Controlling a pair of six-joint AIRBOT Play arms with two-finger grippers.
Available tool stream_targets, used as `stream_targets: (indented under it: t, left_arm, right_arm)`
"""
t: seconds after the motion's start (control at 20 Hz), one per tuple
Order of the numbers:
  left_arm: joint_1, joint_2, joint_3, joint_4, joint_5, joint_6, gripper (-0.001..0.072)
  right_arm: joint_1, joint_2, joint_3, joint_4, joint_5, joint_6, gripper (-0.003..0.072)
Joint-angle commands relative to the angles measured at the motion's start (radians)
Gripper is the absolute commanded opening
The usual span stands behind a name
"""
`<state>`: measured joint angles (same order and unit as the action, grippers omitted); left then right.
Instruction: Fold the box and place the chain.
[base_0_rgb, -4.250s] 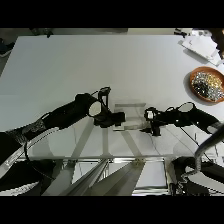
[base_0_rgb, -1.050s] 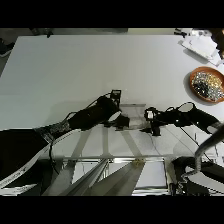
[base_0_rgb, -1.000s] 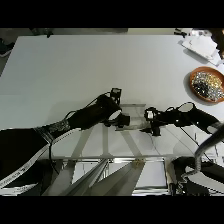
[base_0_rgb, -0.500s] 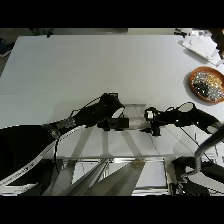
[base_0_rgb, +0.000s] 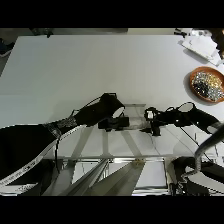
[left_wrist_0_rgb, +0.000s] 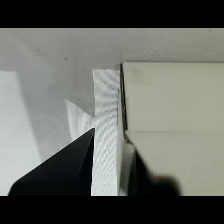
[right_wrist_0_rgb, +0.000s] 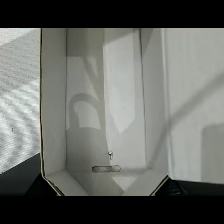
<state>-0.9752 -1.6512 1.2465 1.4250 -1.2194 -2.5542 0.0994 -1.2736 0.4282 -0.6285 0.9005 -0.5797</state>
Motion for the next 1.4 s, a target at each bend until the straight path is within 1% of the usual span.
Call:
stream_targets:
  t: [0.0, 0.4, 0.45, 0.5, 0.55, 0.85, 0.9, 0.95, 1.0, 1.1, 1.15, 1.2, 1.35]
  left_arm:
    - [0.014, 0.0, 0.031, 0.008, 0.001, 0.022, 0.0256]
    - [0.013, -0.033, 0.042, -0.025, 0.011, 0.041, 0.0253]
    - [0.013, -0.035, 0.042, -0.026, 0.011, 0.041, 0.0191]
    - [0.013, -0.035, 0.042, -0.023, 0.011, 0.042, 0.003]
    - [0.013, -0.035, 0.042, -0.022, 0.011, 0.044, 0.0008]
    - [0.013, -0.035, 0.042, -0.018, 0.011, 0.044, 0.0019]
    - [0.011, -0.035, 0.042, -0.017, 0.012, 0.044, 0.0069]
    - [0.008, -0.035, 0.042, -0.01, 0.015, 0.044, 0.0148]
    - [0.005, -0.035, 0.042, -0.008, 0.019, 0.044, 0.0179]
    - [0.001, -0.036, 0.042, -0.005, 0.023, 0.044, 0.0173]
    - [0.001, -0.036, 0.042, -0.006, 0.023, 0.043, 0.0121]
    - [0.001, -0.035, 0.042, -0.006, 0.022, 0.044, 0.0006]
    - [0.001, -0.036, 0.042, -0.006, 0.018, 0.042, 0.0009]
  right_arm:
    - [0.001, 0.001, 0.0, 0.0, 0.0, 0.0, 0.0411]
    - [0.001, 0.001, 0.0, 0.0, 0.0, 0.0, 0.0411]
    - [0.001, 0.001, 0.0, 0.0, 0.0, 0.0, 0.0411]
    - [0.001, 0.001, 0.0, 0.0, 0.0, 0.0, 0.0411]
    - [0.001, 0.001, 0.0, 0.0, 0.0, 0.0, 0.0411]
    - [0.001, 0.001, 0.0, 0.0, 0.0, 0.0, 0.0411]
    - [0.001, 0.001, 0.0, 0.0, 0.0, 0.0, 0.0411]
    - [0.001, 0.001, 0.0, 0.0, 0.0, 0.0, 0.0411]
    - [0.001, 0.001, 0.0, 0.0, 0.0, 0.0, 0.0411]
    - [0.001, 0.001, 0.0, 0.0, 0.0, 0.0, 0.0411]
    - [0.001, 0.001, 0.0, 0.0, 0.0, 0.0, 0.0411]
    - [0.001, 0.001, 0.0, 0.0, 0.0, 0.0, 0.0411]
    - [0.001, 0.001, 0.0, 0.0, 0.0, 0.0, 0.0411]
